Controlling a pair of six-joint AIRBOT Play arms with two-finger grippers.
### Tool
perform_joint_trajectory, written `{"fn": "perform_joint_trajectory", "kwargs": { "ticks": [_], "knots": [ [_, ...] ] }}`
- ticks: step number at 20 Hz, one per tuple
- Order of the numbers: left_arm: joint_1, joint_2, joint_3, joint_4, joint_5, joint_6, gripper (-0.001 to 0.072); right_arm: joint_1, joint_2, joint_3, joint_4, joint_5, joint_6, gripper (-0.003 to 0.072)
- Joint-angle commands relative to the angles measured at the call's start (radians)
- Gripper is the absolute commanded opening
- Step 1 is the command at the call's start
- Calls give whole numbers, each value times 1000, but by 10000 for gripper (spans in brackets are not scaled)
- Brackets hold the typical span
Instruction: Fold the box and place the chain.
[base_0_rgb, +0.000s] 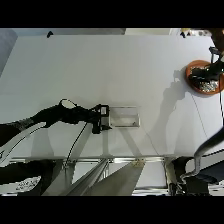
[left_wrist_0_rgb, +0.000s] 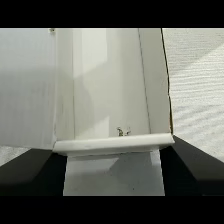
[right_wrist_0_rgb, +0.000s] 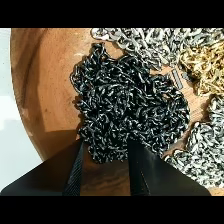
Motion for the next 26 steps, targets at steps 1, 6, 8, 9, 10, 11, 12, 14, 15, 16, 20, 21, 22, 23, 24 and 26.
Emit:
{"fn": "perform_joint_trajectory", "kwargs": {
  "ticks": [1, 6, 8, 9, 10, 11, 12, 14, 15, 16, 20, 21, 22, 23, 24, 26],
  "knots": [
    [0, 1, 1, 0, 0, 0, 152, -1, -4, 0, 5, -16, -4, 259],
    [0, 1, 1, 0, 0, 0, 152, -1, -19, 0, 5, 0, -4, 84],
    [0, 1, 1, 0, 0, 0, 152, -1, -23, 0, 4, 9, -4, 85],
    [0, 1, 1, 0, 0, 0, 152, -1, -23, 0, 5, 9, -4, 84],
    [0, 1, 1, 0, 0, 0, 152, -1, -23, 0, 5, 10, -4, 84],
    [0, 1, 1, 0, 0, 0, 152, -1, -23, 0, 5, 10, -4, 78],
    [0, 1, 1, 0, 0, 0, 152, -1, -23, 0, 4, 10, -4, 22],
    [0, 1, 1, 0, 0, 0, 152, -1, -22, 0, 0, 10, -4, 18],
    [0, 1, 1, 0, 0, 0, 152, -1, -21, 0, -8, 16, -4, 18],
    [0, 1, 1, 0, 0, 0, 152, -1, -16, 0, -20, 21, -4, 18],
    [0, 1, 1, 0, 0, 0, 152, -1, 35, 0, -66, 2, -4, 18],
    [0, 1, 1, 0, 0, 0, 152, -1, 48, 0, -73, -9, -4, 18],
    [0, 1, 1, 0, 0, 0, 152, -1, 56, 0, -73, -16, -4, 18],
    [0, 1, 1, 0, 0, 0, 152, -1, 59, 0, -73, -15, -4, 18],
    [0, 1, 1, 0, 0, 0, 152, -1, 59, 0, -72, -7, -4, 18],
    [0, 1, 1, 0, 0, 0, 152, -1, 61, 0, -65, 22, -6, 17]
  ]
}}
